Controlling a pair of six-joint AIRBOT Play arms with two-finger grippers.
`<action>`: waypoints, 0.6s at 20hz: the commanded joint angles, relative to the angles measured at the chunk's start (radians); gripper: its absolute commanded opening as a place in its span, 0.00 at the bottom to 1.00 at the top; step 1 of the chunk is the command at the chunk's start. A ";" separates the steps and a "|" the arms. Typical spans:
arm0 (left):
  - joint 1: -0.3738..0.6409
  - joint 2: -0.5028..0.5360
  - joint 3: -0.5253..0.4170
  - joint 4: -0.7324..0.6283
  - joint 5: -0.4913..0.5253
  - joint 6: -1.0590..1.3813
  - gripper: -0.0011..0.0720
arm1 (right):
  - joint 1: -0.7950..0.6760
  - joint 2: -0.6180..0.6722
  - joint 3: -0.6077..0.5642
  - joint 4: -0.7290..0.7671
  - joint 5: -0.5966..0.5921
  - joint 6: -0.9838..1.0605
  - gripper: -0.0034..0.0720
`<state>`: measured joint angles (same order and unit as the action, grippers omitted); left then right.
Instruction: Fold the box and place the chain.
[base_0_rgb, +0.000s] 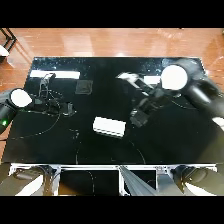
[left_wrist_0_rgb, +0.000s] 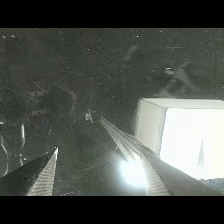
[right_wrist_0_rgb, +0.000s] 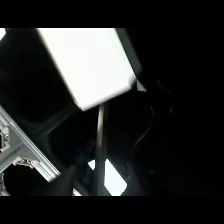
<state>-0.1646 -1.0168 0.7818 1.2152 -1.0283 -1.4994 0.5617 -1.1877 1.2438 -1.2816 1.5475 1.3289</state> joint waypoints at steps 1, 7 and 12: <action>0.001 0.000 0.000 0.000 -0.001 0.000 0.87 | -0.124 0.170 -0.251 0.109 -0.179 0.104 0.12; -0.001 -0.018 0.000 -0.005 -0.003 0.000 0.87 | -0.069 0.200 -0.640 0.819 -0.822 0.100 0.07; -0.001 -0.024 0.000 -0.008 -0.001 0.000 0.87 | 0.039 0.142 -0.655 0.867 -0.885 0.112 0.07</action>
<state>-0.1654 -1.0378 0.7818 1.2087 -1.0306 -1.4998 0.5533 -1.0187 0.6220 -0.5163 0.7567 1.4284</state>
